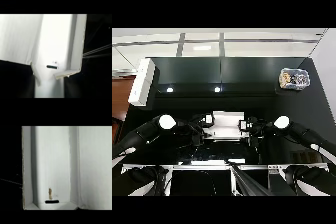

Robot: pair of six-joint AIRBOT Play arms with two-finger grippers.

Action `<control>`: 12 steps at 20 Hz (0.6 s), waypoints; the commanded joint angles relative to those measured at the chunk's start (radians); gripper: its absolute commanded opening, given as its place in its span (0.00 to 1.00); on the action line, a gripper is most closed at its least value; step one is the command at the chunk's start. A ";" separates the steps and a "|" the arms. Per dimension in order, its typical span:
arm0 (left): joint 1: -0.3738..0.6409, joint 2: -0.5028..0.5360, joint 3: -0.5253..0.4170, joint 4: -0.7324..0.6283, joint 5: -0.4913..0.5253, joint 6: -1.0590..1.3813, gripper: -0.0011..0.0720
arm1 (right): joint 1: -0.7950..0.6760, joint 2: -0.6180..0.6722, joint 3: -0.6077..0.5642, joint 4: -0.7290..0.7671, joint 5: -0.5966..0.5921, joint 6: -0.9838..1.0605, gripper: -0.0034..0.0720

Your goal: Fold the box and place the chain.

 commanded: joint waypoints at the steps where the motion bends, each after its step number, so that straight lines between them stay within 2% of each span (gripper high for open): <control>1: -0.001 -0.002 0.000 -0.042 -0.013 0.001 0.22 | 0.000 -0.001 0.000 0.000 0.000 0.000 0.60; 4: -0.001 -0.003 0.000 -0.055 -0.017 0.001 0.20 | 0.000 -0.001 0.000 0.000 0.000 0.000 0.60; 9: -0.001 -0.071 0.000 -0.253 -0.016 0.037 0.20 | 0.000 -0.001 0.000 0.000 0.000 0.000 0.60; 12: -0.001 -0.087 0.000 -0.278 -0.001 0.060 0.20 | 0.000 -0.001 0.000 0.000 0.000 0.000 0.60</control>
